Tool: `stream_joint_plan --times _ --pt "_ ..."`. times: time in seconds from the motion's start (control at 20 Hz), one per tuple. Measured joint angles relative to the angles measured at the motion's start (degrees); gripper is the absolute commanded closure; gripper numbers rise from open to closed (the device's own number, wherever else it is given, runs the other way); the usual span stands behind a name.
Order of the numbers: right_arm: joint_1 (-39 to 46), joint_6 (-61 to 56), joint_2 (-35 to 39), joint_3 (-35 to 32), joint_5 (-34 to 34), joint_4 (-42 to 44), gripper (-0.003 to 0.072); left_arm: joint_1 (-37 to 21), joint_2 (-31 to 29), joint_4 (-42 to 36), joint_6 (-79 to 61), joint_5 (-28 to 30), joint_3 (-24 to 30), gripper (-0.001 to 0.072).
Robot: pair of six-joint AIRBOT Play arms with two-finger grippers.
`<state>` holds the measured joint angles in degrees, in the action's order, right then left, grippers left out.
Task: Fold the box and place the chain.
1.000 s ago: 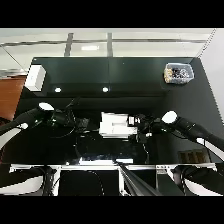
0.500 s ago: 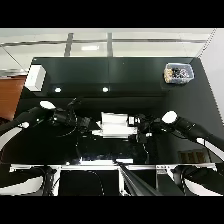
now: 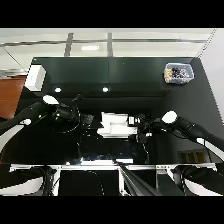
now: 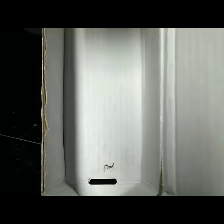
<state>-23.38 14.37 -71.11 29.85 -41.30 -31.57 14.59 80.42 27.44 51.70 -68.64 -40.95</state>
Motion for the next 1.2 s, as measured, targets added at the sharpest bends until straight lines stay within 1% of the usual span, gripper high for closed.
stream_joint_plan --times 0.15,0.3,0.4,0.55,0.7,0.9,1.05,1.2 --pt "0.0 0.02 0.0 0.0 0.0 0.0 0.0558 0.81 -0.02 0.61 1.68 0.39 -0.26 0.0225" --pt "0.0 0.02 0.0 0.0 0.0 0.0 0.0558 2.32 -0.13 1.42 3.89 2.16 -0.81 0.0289" --pt "0.0 0.02 0.0 0.0 0.0 0.0 0.0558 3.82 -0.42 3.48 6.54 3.52 -1.9 0.0294" --pt "0.0 0.02 0.0 0.0 0.0 0.0 0.0558 6.64 -1.03 8.61 13.11 4.96 -4.55 0.0294" --pt "0.0 0.09 0.0 0.0 -0.02 -0.04 0.0558 10.67 -1.25 14.27 21.42 5.97 -7.37 0.0294" --pt "0.0 -0.02 0.0 0.0 0.0 0.02 0.0558 17.07 -1.38 26.29 35.43 7.8 -10.99 0.0295" --pt "0.0 -0.02 0.0 0.0 0.0 0.02 0.0558 20.7 -1.38 34.29 43.65 8.68 -12.61 0.0314" --pt "0.0 -0.02 0.0 0.0 0.0 0.02 0.0558 23.26 -1.27 39.15 49.72 9.25 -13.27 0.0314"
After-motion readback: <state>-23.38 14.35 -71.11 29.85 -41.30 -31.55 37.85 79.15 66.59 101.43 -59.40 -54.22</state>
